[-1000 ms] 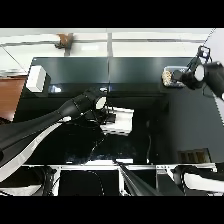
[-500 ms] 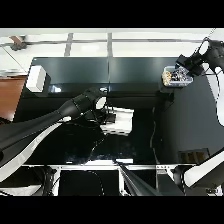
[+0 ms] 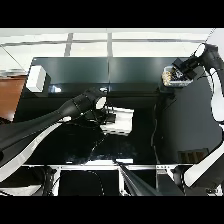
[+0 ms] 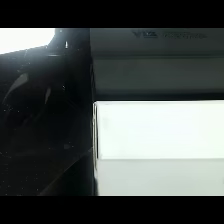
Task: Fold the box and place the chain.
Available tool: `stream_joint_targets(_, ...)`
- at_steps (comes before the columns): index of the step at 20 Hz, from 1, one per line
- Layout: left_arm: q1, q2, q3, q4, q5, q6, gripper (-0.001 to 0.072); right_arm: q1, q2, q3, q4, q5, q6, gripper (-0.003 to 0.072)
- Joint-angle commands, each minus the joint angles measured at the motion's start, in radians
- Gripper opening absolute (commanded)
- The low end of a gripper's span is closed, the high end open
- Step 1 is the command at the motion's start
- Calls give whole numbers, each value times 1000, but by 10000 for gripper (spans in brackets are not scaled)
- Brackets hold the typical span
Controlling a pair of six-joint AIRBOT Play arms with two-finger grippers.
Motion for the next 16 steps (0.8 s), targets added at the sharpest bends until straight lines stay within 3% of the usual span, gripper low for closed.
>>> stream_joint_targets(1, 0, 0, 1, 0, 0, 0, 26, -1, -6, 3, 16, 25, 17, 540)
stream_joint_targets(9, 0, 0, 1, 0, 2, 0, 26, -1, 11, 76, 14, 152, -78, 540)
stream_joint_targets(16, 0, 0, 1, 0, 3, 0, 26, 10, -47, 76, 16, 147, -77, 532)
